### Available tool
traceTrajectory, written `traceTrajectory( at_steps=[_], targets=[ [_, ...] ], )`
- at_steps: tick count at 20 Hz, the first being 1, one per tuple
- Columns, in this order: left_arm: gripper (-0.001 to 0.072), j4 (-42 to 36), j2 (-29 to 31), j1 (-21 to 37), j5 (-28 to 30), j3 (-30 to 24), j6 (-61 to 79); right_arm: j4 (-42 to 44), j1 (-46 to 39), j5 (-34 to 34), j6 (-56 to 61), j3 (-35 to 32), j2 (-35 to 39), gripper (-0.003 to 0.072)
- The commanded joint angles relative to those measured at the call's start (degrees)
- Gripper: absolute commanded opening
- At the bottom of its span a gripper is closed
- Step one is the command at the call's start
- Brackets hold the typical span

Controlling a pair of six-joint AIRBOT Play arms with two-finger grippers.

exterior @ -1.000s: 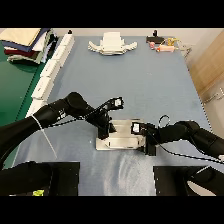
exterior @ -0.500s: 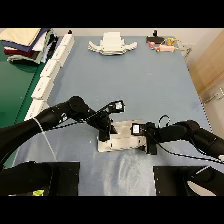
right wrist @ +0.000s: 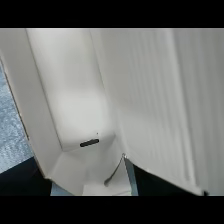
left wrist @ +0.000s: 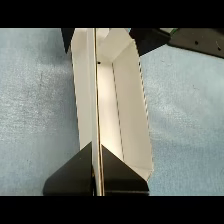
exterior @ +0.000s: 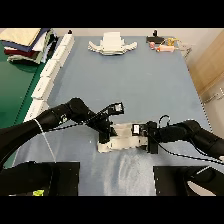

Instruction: Fold the box.

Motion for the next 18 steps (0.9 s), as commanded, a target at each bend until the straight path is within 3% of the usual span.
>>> traceTrajectory(
  at_steps=[1, 5, 11, 15, 18],
  targets=[
    [0.0015, 1.0, 0.0, 0.0, 0.0, 0.0, 0.0, -0.7, 0.0, -1.7, 1.1, 0.0, 1.0, 0.0714],
    [0.0015, 1.4, 0.0, 0.0, 0.1, 0.0, 0.0, 4.2, 0.0, -2.2, 1.0, -0.5, 0.9, 0.0713],
    [0.0015, 1.4, 0.0, 0.0, 0.1, 0.0, 0.0, 3.6, -0.1, -2.8, 1.0, -0.4, 2.3, 0.0713],
    [0.0015, 1.4, 0.0, 0.0, 0.0, 0.0, 0.0, 6.2, -0.2, -2.5, -9.0, -0.4, 2.7, 0.0713],
    [0.0016, 1.4, 0.0, 0.0, 0.0, 0.0, 0.0, 6.9, -1.2, -2.3, -10.3, -0.5, 1.4, 0.0713]
  ],
)
